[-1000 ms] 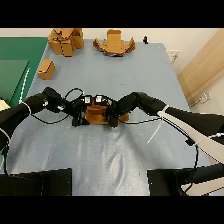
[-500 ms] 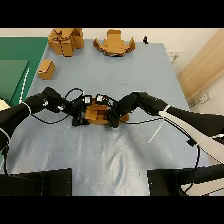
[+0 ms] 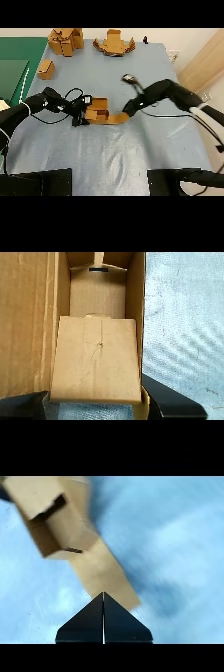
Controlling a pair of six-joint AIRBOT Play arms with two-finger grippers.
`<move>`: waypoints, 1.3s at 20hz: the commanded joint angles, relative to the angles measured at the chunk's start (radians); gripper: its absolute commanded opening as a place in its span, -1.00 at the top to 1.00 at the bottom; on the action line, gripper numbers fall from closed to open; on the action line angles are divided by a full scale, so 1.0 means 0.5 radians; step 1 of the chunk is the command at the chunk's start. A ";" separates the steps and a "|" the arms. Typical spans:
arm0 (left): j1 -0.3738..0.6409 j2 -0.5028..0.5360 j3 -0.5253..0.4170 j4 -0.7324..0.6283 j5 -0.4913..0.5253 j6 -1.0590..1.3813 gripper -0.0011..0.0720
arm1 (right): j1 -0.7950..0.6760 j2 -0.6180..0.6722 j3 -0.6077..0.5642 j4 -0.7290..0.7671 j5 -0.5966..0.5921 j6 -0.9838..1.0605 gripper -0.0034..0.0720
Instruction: Fold the box.
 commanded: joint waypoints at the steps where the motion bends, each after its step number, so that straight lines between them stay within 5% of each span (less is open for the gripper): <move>1: -0.001 0.000 0.002 0.001 0.001 0.002 0.00 | -0.341 0.298 -0.340 0.134 0.112 0.652 0.90; 5: -0.001 0.000 0.002 0.001 0.000 0.002 0.00 | -0.413 0.201 -0.539 0.259 0.114 0.816 0.90; 10: -0.002 0.000 0.002 0.001 0.000 0.002 0.00 | -0.201 -0.233 -0.439 0.777 0.150 0.479 0.90; 13: -0.002 0.000 0.002 0.000 -0.001 0.002 0.00 | -0.021 -0.356 -0.316 0.819 0.157 0.465 0.90; 26: -0.002 0.000 0.002 0.000 0.000 -0.042 0.00 | 0.037 -0.272 -0.179 1.027 0.040 0.349 0.90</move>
